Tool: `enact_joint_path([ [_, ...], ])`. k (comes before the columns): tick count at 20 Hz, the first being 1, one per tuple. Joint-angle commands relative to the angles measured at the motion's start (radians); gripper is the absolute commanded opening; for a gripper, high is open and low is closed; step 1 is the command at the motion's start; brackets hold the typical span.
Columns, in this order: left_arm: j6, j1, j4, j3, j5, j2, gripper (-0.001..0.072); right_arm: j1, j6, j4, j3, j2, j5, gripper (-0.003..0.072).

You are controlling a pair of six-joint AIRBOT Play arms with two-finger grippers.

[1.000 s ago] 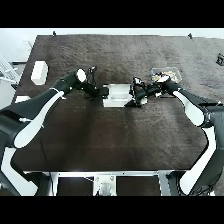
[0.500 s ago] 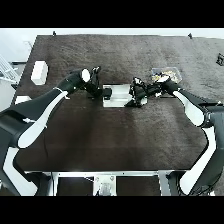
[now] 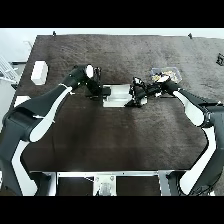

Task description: Fold the box and place the chain.

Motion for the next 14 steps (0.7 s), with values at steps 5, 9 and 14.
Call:
enact_joint_path([
  [5,-0.063,-0.019,0.060,0.223,-0.204,-0.131,0.0455,0.000,0.000,0.000,0.000,0.000,0.001,0.0517],
  [9,-0.065,-0.025,0.071,0.243,-0.212,-0.152,0.0455,0.000,0.000,0.000,0.000,0.000,0.001,0.0517],
  [14,-0.061,-0.025,0.061,0.243,-0.233,-0.154,0.0288,0.000,0.000,0.000,0.000,0.000,0.001,0.0517],
])
